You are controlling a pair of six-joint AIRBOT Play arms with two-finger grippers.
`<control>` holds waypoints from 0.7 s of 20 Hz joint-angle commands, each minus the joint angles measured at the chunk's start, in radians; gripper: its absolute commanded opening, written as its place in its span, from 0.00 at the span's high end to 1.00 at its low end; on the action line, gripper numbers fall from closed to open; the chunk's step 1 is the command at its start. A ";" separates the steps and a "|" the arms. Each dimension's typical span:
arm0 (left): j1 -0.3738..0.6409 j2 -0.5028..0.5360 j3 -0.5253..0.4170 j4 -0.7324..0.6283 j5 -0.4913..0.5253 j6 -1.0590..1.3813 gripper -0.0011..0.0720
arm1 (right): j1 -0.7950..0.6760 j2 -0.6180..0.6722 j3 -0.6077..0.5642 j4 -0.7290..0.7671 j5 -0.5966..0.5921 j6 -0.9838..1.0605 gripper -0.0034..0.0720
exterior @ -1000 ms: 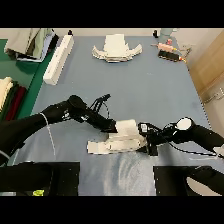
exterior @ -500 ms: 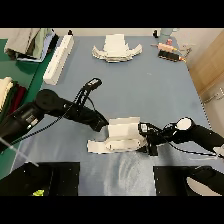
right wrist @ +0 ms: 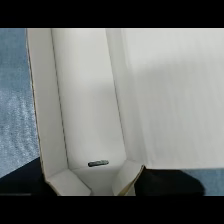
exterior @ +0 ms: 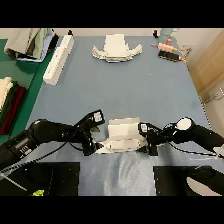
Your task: Fold the box.
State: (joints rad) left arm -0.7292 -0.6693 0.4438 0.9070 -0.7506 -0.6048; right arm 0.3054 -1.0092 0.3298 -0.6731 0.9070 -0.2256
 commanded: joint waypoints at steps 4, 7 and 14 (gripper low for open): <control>-0.011 -0.126 -0.092 -0.134 0.139 0.316 0.03 | 0.000 0.000 0.000 0.000 0.000 0.000 0.16; -0.011 -0.211 -0.091 -0.280 0.139 0.482 0.03 | 0.000 0.000 0.000 0.000 0.000 0.000 0.16; -0.013 -0.256 -0.083 -0.385 0.142 0.565 0.50 | 0.000 0.000 0.000 0.000 0.000 0.000 0.16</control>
